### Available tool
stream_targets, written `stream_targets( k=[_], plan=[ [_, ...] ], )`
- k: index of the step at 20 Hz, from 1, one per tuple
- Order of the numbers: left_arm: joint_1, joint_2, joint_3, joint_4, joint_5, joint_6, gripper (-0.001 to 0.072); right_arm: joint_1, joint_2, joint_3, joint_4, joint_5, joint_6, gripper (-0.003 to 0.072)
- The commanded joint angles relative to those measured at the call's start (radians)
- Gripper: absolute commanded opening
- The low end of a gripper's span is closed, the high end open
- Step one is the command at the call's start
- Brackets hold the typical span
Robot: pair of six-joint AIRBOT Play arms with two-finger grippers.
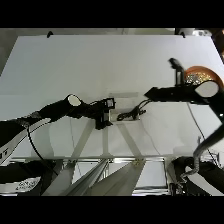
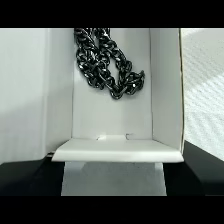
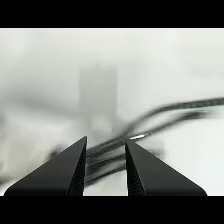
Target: Fold the box and place the chain.
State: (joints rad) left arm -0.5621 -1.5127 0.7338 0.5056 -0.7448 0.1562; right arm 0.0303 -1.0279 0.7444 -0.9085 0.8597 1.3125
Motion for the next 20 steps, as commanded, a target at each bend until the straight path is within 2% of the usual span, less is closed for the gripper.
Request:
stream_targets(
  k=[1,2,4,5,7,9,13,18,20],
  plan=[
    [0.0,0.001,0.0,0.0,0.0,0.0,0.001,-0.236,-0.02,0.013,-0.253,-0.056,0.171,0.0244],
    [0.0,0.001,0.0,0.0,0.0,0.0,0.001,-0.243,-0.053,0.044,-0.363,-0.023,0.194,0.0244],
    [0.0,0.001,0.0,0.0,0.0,0.0,0.001,-0.221,-0.138,0.153,-0.557,0.072,0.252,0.0307],
    [0.0,0.001,0.0,0.0,0.0,0.0,0.001,-0.199,-0.182,0.214,-0.629,0.1,0.283,0.0311],
    [0.0,0.001,0.0,0.0,0.0,0.0,0.001,-0.161,-0.265,0.315,-0.696,0.126,0.339,0.0311],
    [0.0,0.001,0.0,0.0,0.0,0.0,0.001,-0.132,-0.341,0.372,-0.725,0.141,0.497,0.031],
    [0.0,0.001,0.0,0.0,0.0,0.0,0.001,-0.08,-0.426,0.379,-0.77,0.085,0.819,0.031],
    [0.0,0.001,0.0,0.0,0.0,0.0,0.001,-0.055,-0.484,0.379,-0.91,0.117,1.023,0.031],
    [0.0,0.001,0.0,0.0,0.0,0.0,0.001,-0.055,-0.497,0.379,-0.935,0.108,1.043,0.031]
  ],
)
